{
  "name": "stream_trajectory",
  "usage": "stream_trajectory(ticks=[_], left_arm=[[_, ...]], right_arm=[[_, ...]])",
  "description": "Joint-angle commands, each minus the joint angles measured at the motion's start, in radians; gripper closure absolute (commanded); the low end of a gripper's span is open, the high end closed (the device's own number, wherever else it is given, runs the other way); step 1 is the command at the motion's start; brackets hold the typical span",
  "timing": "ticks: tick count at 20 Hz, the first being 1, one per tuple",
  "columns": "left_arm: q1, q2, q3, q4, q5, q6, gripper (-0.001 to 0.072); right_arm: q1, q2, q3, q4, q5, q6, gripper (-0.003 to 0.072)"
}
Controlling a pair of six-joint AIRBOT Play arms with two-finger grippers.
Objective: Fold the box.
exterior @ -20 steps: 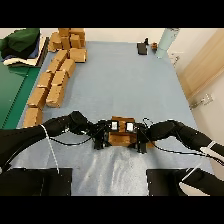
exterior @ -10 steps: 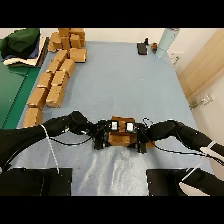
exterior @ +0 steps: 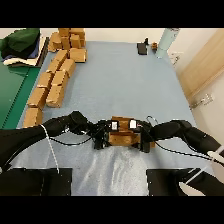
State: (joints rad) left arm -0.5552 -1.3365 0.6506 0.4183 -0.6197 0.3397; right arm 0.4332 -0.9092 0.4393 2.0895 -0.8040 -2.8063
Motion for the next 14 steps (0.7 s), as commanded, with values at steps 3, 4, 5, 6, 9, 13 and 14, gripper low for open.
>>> stream_trajectory(ticks=[3,4,5,6,9,13,14], left_arm=[[0.0,0.0,0.0,0.0,-0.001,0.001,0.0178],[0.0,0.0,0.0,0.0,-0.001,0.001,0.0178],[0.0,0.0,0.0,0.0,-0.001,0.001,0.0178],[0.0,0.0,0.0,0.0,-0.001,0.001,0.0178],[0.0,0.0,0.0,0.0,-0.001,0.001,0.0179],[0.0,0.0,0.0,0.001,-0.001,0.001,0.0179],[0.0,0.0,0.0,0.0,-0.001,0.001,0.0178]], right_arm=[[-0.01,0.217,0.001,-0.073,-0.169,0.277,-0.0032],[-0.01,0.259,0.001,-0.024,-0.189,0.279,-0.003],[-0.01,0.297,0.001,0.03,-0.203,0.28,-0.0029],[-0.01,0.327,0.001,0.087,-0.223,0.332,-0.0004],[0.002,0.369,-0.003,0.145,-0.272,0.674,0.023],[0.002,0.36,-0.002,0.145,-0.268,1.051,0.0454],[0.002,0.36,-0.002,0.144,-0.264,1.122,0.0455]])
